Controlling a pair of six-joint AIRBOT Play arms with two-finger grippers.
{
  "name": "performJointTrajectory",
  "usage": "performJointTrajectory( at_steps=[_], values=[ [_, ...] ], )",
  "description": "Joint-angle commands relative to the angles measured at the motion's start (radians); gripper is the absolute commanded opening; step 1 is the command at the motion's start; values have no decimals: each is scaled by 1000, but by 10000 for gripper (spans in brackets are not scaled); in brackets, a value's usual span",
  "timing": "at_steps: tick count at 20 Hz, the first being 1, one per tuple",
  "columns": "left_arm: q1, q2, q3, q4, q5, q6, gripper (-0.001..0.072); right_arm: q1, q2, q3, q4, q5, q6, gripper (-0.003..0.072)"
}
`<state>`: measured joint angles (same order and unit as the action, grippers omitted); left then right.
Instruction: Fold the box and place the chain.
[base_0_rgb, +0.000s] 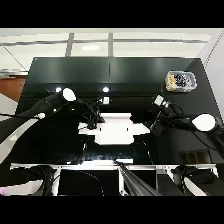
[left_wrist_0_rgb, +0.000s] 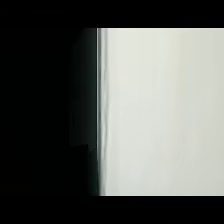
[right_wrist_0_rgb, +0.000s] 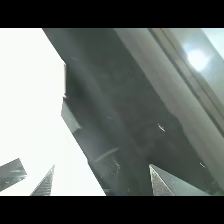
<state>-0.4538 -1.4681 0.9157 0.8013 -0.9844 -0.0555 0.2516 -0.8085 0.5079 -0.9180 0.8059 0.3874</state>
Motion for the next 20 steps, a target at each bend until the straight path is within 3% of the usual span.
performJointTrajectory(
  at_steps=[1, 11, 16, 20],
  values=[
    [-1, -3, -23, -10, 8, 3, 30, 69, -27, -11, 17, -30, -40, 697],
    [0, -2, -24, -43, 8, 3, 30, 143, -147, -16, -13, -14, -85, 697],
    [0, -2, -24, -43, 9, 3, 30, 146, -186, -21, -40, 99, -131, 697],
    [0, -2, -24, -43, 8, 3, 30, 191, -186, -52, -59, 68, -184, 697]
  ],
)
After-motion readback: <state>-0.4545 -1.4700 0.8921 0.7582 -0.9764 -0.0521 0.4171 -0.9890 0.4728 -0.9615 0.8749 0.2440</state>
